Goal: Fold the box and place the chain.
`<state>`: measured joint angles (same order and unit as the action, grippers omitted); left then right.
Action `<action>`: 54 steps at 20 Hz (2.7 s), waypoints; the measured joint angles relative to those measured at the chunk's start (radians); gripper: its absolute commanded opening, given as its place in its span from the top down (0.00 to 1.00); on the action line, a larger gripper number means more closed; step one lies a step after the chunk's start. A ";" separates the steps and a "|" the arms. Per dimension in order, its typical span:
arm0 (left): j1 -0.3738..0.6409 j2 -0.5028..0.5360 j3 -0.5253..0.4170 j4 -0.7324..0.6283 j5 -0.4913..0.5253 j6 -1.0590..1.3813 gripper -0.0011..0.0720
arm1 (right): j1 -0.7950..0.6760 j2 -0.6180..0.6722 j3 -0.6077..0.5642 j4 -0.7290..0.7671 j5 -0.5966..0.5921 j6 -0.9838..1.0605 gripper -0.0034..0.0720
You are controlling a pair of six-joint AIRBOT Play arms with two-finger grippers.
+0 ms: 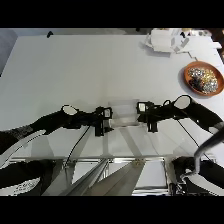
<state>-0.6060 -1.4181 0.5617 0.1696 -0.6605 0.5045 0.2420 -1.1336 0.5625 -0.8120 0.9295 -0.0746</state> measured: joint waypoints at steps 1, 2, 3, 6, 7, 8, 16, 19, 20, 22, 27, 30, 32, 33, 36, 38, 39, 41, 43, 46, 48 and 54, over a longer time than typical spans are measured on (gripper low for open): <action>0.000 0.000 0.000 0.000 0.000 0.000 0.80 | -0.015 0.033 0.000 -0.018 0.000 0.074 0.93; 0.000 0.000 0.000 0.000 0.000 -0.001 0.80 | -0.037 0.073 0.000 -0.034 0.000 0.153 0.93; 0.000 0.000 0.000 0.002 0.001 0.000 0.80 | -0.062 0.111 0.000 -0.043 0.000 0.222 0.93; 0.000 0.000 0.000 0.002 0.000 0.000 0.80 | -0.184 0.204 0.000 -0.076 -0.017 0.462 0.93; 0.000 0.000 0.000 0.002 0.000 0.000 0.80 | -0.237 0.218 0.000 -0.098 -0.023 0.550 0.93; 0.000 0.000 0.000 0.002 0.000 0.000 0.80 | -0.286 0.222 0.000 -0.122 -0.023 0.631 0.93; 0.000 0.000 0.000 0.002 0.000 0.000 0.80 | -0.428 0.082 0.000 -0.188 0.038 0.969 0.93; 0.000 0.000 0.000 0.002 0.000 0.000 0.80 | -0.369 -0.008 0.000 -0.166 0.061 0.986 0.93; 0.000 0.000 0.000 0.002 0.000 0.000 0.80 | -0.346 -0.034 0.000 -0.152 0.069 0.978 0.93; 0.000 0.000 0.000 0.002 0.000 0.000 0.80 | -0.305 -0.076 0.000 -0.116 0.082 0.960 0.93; 0.000 0.000 0.000 0.003 -0.001 0.000 0.80 | -0.252 -0.127 0.000 -0.016 0.111 0.916 0.93; 0.000 0.000 0.000 0.003 -0.002 0.000 0.80 | -0.243 -0.123 0.000 0.048 0.139 0.888 0.80; 0.000 0.000 0.000 0.002 -0.002 0.000 0.80 | -0.240 -0.106 0.000 0.072 0.149 0.882 0.70; 0.000 0.000 0.000 0.002 -0.002 0.000 0.80 | -0.239 -0.096 0.000 0.083 0.155 0.881 0.69; 0.000 0.000 0.000 0.002 -0.002 0.000 0.80 | -0.238 -0.060 0.000 0.102 0.172 0.881 0.68; 0.000 0.000 0.000 0.002 -0.002 0.000 0.80 | -0.238 -0.038 0.000 0.113 0.185 0.882 0.58; 0.000 0.000 0.000 0.003 -0.002 0.000 0.80 | -0.238 -0.029 0.000 0.121 0.193 0.882 0.54; 0.000 0.000 0.000 0.003 -0.002 0.000 0.80 | -0.235 -0.019 0.000 0.127 0.209 0.882 0.50; 0.000 0.000 0.000 0.003 -0.002 0.000 0.80 | -0.218 -0.014 0.000 0.132 0.211 0.885 0.49; 0.000 0.000 0.000 0.003 -0.002 0.000 0.80 | -0.161 -0.011 0.001 0.128 0.161 0.916 0.14; 0.000 0.000 0.000 0.003 -0.002 0.000 0.80 | -0.110 -0.010 0.007 0.097 0.100 0.983 0.14; 0.000 0.000 0.000 0.003 -0.002 0.000 0.80 | 0.042 -0.013 0.068 -0.069 -0.010 1.226 0.20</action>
<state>-0.6064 -1.4181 0.5617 0.1722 -0.6624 0.5049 0.2840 -1.1465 0.6300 -0.8806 0.9192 1.1515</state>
